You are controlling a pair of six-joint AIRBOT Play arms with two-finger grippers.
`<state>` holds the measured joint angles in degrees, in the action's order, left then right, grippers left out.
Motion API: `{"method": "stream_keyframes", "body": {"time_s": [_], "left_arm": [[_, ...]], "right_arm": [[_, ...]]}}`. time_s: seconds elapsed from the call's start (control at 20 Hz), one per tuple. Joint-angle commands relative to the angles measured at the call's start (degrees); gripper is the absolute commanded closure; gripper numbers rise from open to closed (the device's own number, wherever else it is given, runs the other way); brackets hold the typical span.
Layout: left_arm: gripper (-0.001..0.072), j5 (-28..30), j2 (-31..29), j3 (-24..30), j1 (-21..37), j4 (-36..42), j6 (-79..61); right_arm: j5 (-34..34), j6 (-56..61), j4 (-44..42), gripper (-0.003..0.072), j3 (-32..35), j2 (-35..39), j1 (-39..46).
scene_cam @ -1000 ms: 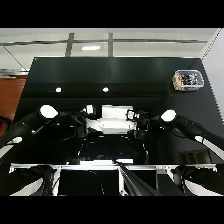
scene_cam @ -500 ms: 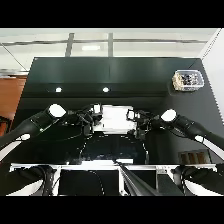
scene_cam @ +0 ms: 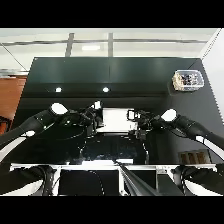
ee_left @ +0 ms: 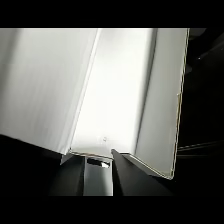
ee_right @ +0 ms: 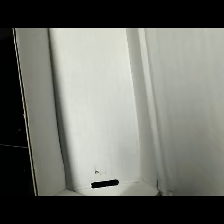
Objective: Fold the box and place the chain.
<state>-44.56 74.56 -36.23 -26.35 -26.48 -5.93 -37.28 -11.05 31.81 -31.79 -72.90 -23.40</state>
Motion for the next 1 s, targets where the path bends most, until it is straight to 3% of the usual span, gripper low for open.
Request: {"method": "stream_keyframes", "body": {"time_s": [0.0,0.05,0.1,0.15,0.2,0.25,0.35,0.45,0.5,0.55,0.6,0.65,0.7,0.75,0.8,0.85,0.9,0.95], "left_arm": [[0.0519,-0.44,0.35,-0.15,0.04,-0.7,-0.09],[0.0429,-0.46,0.28,-0.35,0.04,-2.29,-0.09],[0.0271,-0.44,0.28,-0.57,0.04,-3.3,-0.07],[0.0242,-0.55,0.28,-0.87,0.04,-3.5,-0.07],[0.0245,-0.7,0.31,-1.25,0.04,-3.5,-0.07],[0.033,-0.81,0.31,-1.64,0.02,-3.45,-0.07],[0.0384,-0.87,0.31,-1.97,0.04,-3.5,-0.07],[0.0541,-0.87,0.28,-1.97,0.07,-3.56,0.0],[0.0549,-0.96,0.24,-1.97,0.26,-4.17,0.26],[0.0508,-0.96,0.2,-1.97,0.28,-4.39,0.37],[0.034,-0.92,0.2,-1.97,0.28,-4.39,0.37],[0.029,-0.98,0.2,-1.97,0.28,-4.39,0.37],[0.0316,-1.01,0.2,-1.97,0.28,-4.39,0.37],[0.0554,-1.03,0.07,-1.99,0.28,-4.57,0.37],[0.0602,-0.98,-0.44,-2.01,0.44,-5.4,0.59],[0.0604,-0.59,-1.55,-2.14,0.85,-7.5,3.28],[0.0681,-0.15,-3.32,-2.14,1.84,-10.4,7.65],[0.068,-0.33,-5.77,-2.14,3.78,-14.91,13.35]], "right_arm": [[0.28,0.04,-0.22,0.0589,0.02,-0.04,-0.07],[0.28,0.04,-0.22,0.0589,0.02,-0.04,-0.07],[0.26,0.04,-0.22,0.059,0.02,-0.04,-0.07],[0.28,0.04,-0.22,0.059,0.02,-0.04,-0.07],[0.28,0.07,-0.24,0.059,0.02,-0.04,-0.07],[0.28,0.04,-0.22,0.059,0.02,-0.04,-0.07],[0.28,0.07,-0.2,0.059,0.02,-0.04,-0.07],[0.31,0.07,-0.22,0.0589,0.02,-0.04,-0.07],[0.31,0.07,-0.24,0.059,0.02,-0.04,-0.07],[0.31,0.07,-0.24,0.0589,0.02,-0.04,-0.07],[0.31,0.07,-0.24,0.059,0.02,-0.04,-0.07],[0.31,0.07,-0.24,0.059,0.02,-0.04,-0.07],[0.31,0.07,-0.24,0.0589,0.02,-0.04,-0.07],[0.31,0.07,-0.24,0.0589,0.02,-0.04,-0.07],[0.31,0.07,-0.24,0.059,0.02,-0.04,-0.07],[0.31,0.07,-0.24,0.0589,0.02,-0.04,-0.07],[0.33,0.07,-0.24,0.0589,0.02,-0.04,-0.07],[0.33,0.07,-0.24,0.0589,0.02,-0.04,-0.07]]}}
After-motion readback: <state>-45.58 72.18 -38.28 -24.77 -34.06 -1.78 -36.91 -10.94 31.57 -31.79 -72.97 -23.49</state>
